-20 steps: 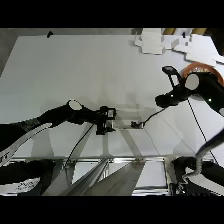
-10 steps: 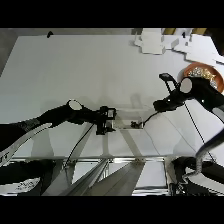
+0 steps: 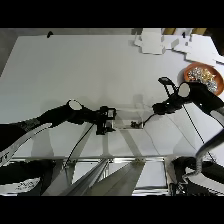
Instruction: Fold the box and place the chain.
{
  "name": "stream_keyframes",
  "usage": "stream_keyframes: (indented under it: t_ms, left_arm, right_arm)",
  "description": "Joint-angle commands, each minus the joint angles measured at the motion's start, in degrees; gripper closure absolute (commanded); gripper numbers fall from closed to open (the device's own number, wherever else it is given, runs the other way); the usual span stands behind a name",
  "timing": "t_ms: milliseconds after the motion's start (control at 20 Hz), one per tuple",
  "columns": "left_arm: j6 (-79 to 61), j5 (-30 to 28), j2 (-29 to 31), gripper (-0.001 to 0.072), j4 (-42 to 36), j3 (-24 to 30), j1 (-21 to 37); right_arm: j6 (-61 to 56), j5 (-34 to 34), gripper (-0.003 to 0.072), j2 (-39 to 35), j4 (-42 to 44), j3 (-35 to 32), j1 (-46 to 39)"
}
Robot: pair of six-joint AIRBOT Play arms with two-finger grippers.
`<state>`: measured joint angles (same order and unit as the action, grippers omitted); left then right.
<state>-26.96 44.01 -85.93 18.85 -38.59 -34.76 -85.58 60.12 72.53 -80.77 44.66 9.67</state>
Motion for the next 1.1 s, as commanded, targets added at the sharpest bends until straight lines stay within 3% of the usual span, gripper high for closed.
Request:
stream_keyframes:
  t_ms: [0, 1050]
  left_arm:
    - [0.0, 0.0, 0.0, 0.056, 0.0, 0.0, 0.0]
    - [0.0, 0.0, 0.0, 0.056, 0.0, 0.0, 0.0]
  right_arm:
    - [-0.1, -1.9, 0.0405, 0.0, 0.4, -0.1, 0.0]
    - [-6.2, -3.8, 0.0412, 1.3, -3.8, -0.2, 0.0]
